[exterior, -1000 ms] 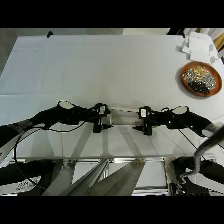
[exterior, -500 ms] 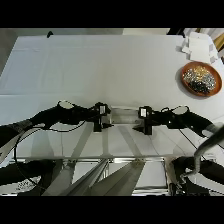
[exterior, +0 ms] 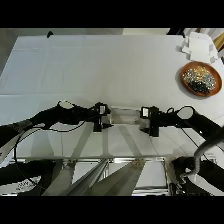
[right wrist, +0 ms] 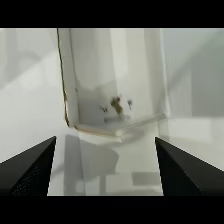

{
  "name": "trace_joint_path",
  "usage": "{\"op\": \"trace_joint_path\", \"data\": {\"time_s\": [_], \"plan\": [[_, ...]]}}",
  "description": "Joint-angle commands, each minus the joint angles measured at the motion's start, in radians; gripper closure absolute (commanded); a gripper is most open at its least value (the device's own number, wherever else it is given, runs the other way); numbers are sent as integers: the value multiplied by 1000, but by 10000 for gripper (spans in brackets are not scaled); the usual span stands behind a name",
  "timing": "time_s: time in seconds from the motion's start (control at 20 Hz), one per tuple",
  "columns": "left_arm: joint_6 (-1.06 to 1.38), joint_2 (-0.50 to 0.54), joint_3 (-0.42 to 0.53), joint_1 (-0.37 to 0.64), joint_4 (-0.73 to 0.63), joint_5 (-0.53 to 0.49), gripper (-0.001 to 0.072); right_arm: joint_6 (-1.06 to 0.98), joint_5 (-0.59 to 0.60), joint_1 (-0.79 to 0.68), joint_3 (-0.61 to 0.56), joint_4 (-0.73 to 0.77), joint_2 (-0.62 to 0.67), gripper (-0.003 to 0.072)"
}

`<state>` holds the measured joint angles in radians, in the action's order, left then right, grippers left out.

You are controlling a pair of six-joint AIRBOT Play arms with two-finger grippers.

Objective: Fold the box and place the chain.

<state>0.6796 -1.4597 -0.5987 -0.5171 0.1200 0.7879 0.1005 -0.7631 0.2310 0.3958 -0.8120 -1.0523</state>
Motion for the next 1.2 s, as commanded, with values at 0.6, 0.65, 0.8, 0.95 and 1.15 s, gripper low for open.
{"op": "trace_joint_path", "data": {"time_s": [0.6,0.65,0.8,0.95,1.15], "plan": [[0,0,0,0,0,2,639,-453,132,151,1,275,246,672],[0,0,0,0,0,1,639,-512,244,173,1,275,221,672],[0,0,0,0,0,2,639,-721,522,187,1,275,148,672],[0,0,0,0,0,2,639,-757,553,187,1,274,58,672],[0,0,0,0,0,2,639,-755,440,187,1,267,-80,671]]}}
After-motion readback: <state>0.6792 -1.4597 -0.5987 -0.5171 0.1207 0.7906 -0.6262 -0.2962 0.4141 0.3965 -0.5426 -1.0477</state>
